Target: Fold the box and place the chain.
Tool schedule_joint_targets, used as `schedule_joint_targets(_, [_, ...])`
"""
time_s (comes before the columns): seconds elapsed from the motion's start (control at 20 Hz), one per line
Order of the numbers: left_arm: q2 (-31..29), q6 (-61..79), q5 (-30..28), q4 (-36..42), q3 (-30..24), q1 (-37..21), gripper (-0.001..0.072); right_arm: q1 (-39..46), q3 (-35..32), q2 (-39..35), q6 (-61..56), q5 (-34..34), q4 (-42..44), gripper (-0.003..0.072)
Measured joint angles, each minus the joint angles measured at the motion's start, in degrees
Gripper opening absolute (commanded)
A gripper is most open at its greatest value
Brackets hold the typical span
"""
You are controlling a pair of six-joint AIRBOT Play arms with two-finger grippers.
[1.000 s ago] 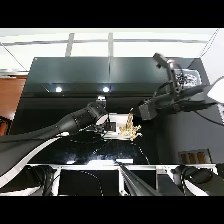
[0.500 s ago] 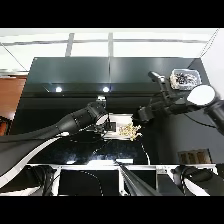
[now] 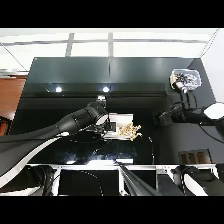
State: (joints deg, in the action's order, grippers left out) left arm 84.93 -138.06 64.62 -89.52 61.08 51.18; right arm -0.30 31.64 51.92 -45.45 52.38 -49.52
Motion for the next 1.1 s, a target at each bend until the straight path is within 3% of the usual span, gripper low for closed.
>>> schedule_joint_targets(0.05, [0.0, 0.0, 0.02, 0.0, 0.0, 0.0, 0.0031, -1.07, -1.4, -0.04, 2.69, -2.12, 0.02, 0.0483])
schedule_joint_targets(0.1, [0.0, 0.0, 0.02, -0.02, 0.0, 0.0, 0.0031, -2.4, -2.43, -0.09, 5.75, -3.78, 0.0, 0.072])
schedule_joint_targets(0.3, [0.0, 0.0, 0.07, -0.04, 0.0, 0.0, 0.0031, -8.41, -4.28, 0.59, 18.91, -8.11, -0.13, 0.072])
schedule_joint_targets(0.65, [0.0, 0.0, 0.13, -0.04, 0.0, 0.0, 0.0031, -17.79, -4.92, 5.6, 36.74, -7.8, -0.07, 0.072])
schedule_joint_targets(1.1, [0.0, 0.0, 0.2, -0.07, 0.0, 0.0, 0.0032, -21.05, -4.98, 10.01, 52.63, -7.72, 5.66, 0.072])
